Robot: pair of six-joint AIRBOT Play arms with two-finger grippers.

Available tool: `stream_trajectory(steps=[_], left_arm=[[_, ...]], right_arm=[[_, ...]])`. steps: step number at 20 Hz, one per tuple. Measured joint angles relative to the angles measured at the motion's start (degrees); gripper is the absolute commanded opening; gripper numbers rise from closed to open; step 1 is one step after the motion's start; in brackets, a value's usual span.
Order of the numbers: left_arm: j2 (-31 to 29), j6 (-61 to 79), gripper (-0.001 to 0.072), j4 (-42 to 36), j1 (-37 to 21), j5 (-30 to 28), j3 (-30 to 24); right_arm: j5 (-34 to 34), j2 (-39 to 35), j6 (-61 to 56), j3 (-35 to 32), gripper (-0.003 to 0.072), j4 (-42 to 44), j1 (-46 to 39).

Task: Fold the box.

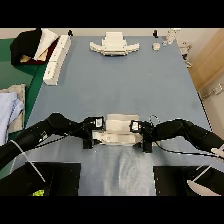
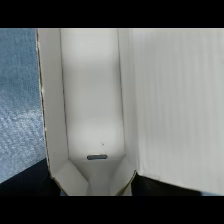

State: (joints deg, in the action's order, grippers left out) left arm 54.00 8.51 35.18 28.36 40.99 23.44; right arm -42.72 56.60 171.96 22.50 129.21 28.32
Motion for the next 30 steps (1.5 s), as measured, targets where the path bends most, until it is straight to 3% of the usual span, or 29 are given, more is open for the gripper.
stream_trajectory(steps=[3, 4, 5, 7, 9, 21, 22, 23, 24, 30], left_arm=[[2.01, 1.33, 0.0281, -1.05, 1.40, -0.44, 0.92], [2.60, 1.60, 0.0095, -1.25, 1.79, -0.70, 1.25], [3.23, 1.95, 0.0067, -1.62, 2.14, -0.87, 1.66], [4.59, 2.21, 0.0066, -2.05, 2.62, -1.07, 2.54], [5.70, 2.40, 0.0018, -2.23, 2.91, -1.27, 3.37], [7.10, 2.60, 0.0020, -5.60, 4.17, -1.42, 4.48], [7.10, 2.60, 0.0032, -6.08, 4.17, -1.42, 4.48], [7.10, 2.60, 0.0317, -6.62, 4.17, -1.44, 4.48], [7.10, 2.58, 0.0511, -7.06, 4.17, -1.44, 4.48], [7.10, 2.43, 0.0510, -7.93, 4.17, -1.27, 4.48]], right_arm=[[0.00, 0.00, 0.00, 0.00, 0.0552, 0.00, 0.00], [0.00, 0.00, 0.00, 0.00, 0.0552, 0.00, 0.00], [0.00, 0.00, 0.00, 0.00, 0.0552, 0.00, 0.00], [0.00, 0.00, -0.02, 0.00, 0.0552, 0.00, 0.00], [0.00, 0.00, 0.00, 0.00, 0.0551, 0.00, 0.00], [0.00, 0.00, -0.02, 0.00, 0.0552, 0.00, 0.00], [0.00, 0.00, -0.02, 0.00, 0.0552, 0.00, 0.00], [0.00, 0.00, -0.02, 0.00, 0.0551, 0.02, 0.00], [0.00, 0.00, -0.02, 0.00, 0.0552, 0.00, 0.00], [0.00, 0.00, -0.07, 0.00, 0.0552, 0.00, 0.00]])
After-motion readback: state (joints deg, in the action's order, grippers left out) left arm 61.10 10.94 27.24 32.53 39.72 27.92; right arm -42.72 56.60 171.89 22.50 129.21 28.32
